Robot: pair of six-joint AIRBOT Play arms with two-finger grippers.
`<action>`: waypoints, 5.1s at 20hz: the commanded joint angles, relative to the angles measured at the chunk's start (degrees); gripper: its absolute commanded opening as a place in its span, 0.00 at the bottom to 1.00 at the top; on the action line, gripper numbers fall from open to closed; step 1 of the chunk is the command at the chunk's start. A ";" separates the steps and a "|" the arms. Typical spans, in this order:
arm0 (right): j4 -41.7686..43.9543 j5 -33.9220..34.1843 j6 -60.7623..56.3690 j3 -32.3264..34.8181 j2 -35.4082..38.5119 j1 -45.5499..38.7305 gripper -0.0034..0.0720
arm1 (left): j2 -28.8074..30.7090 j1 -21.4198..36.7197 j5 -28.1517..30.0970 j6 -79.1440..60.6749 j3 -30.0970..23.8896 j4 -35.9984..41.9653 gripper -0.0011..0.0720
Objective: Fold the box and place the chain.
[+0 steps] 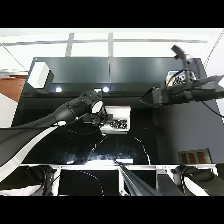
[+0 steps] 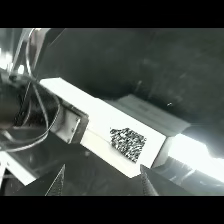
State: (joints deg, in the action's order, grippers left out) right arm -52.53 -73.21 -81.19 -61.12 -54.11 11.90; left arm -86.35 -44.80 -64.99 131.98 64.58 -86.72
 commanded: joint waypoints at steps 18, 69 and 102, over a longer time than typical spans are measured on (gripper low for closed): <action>-7.72 -0.74 -0.13 -0.04 2.12 -3.32 0.75 | 24.44 25.88 -16.26 -50.03 1.55 2.49 0.59; -20.17 6.56 -0.63 0.00 2.03 -3.21 0.98 | 1.68 27.80 3.96 -145.44 -18.49 56.33 0.98; -20.15 6.38 -0.66 0.00 2.03 -3.21 0.98 | 1.01 23.98 5.95 -145.26 -17.11 56.11 0.98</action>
State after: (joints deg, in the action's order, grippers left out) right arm -72.71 -66.83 -81.82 -61.12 -52.07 8.67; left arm -85.34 -20.78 -59.11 -13.23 47.48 -30.81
